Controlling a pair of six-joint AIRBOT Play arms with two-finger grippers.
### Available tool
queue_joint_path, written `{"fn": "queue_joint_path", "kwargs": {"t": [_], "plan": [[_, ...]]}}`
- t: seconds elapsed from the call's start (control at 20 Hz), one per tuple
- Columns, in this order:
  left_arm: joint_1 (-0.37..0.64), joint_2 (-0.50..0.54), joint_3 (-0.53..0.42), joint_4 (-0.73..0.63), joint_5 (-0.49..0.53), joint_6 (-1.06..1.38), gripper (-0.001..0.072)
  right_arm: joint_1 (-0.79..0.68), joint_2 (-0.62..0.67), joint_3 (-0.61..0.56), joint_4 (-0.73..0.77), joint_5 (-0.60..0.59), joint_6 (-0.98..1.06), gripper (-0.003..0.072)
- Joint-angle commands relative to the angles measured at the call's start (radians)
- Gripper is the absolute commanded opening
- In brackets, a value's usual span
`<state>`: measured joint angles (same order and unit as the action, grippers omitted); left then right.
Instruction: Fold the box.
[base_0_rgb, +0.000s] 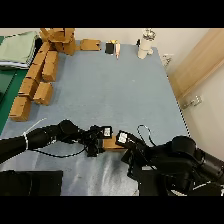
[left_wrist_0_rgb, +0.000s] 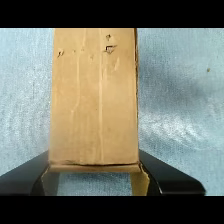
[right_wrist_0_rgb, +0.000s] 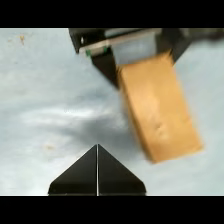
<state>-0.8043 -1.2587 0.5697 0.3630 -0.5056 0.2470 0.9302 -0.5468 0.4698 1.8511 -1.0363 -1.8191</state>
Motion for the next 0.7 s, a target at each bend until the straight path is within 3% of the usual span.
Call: {"fn": "queue_joint_path", "kwargs": {"t": [0.0,0.25,0.65], "plan": [[0.000,0.000,0.001,0.000,0.001,0.000,0.0487,0.000,0.031,-0.106,0.144,0.059,0.385,0.0002],[0.000,0.000,0.001,0.000,0.001,0.000,0.0487,-0.060,0.021,-0.173,0.138,0.566,0.718,0.0002],[0.000,0.000,0.001,0.000,0.001,0.000,0.0487,-0.132,0.010,-0.196,0.146,0.578,0.772,0.0002]]}}
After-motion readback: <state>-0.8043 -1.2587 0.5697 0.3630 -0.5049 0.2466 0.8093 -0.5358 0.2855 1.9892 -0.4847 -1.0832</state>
